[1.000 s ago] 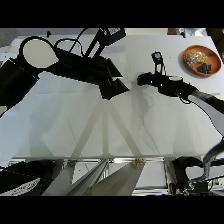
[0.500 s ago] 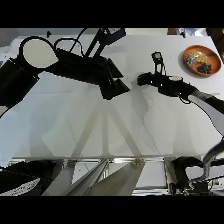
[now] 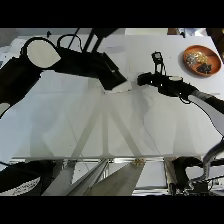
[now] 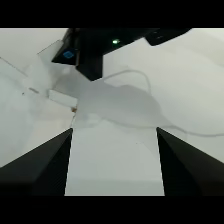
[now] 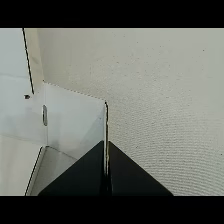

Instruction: Fold the box and place the chain.

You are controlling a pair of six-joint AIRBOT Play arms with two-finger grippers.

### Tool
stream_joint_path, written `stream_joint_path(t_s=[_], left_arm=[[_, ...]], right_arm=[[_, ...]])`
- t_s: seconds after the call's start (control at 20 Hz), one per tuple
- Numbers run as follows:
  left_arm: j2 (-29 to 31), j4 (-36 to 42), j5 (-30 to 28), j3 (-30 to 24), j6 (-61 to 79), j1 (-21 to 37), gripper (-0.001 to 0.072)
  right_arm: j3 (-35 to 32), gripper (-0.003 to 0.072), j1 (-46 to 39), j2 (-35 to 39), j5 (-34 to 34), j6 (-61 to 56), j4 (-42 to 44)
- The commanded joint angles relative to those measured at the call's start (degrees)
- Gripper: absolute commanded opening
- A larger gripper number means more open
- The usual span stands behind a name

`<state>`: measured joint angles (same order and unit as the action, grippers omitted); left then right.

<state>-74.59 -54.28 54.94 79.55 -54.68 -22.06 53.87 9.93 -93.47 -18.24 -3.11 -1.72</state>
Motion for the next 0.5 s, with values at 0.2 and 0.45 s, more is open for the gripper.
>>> stream_joint_path(t_s=[0.2,0.45], left_arm=[[-9.18,9.35,0.9,0.74,-2.34,14.43,0.0567],[-23.32,9.92,9.62,14.23,-5.44,17.79,0.058]], right_arm=[[0.02,0.0018,0.04,-0.04,-0.15,-0.02,0.0],[0.02,0.0018,0.04,-0.04,-0.15,0.0,0.02]])
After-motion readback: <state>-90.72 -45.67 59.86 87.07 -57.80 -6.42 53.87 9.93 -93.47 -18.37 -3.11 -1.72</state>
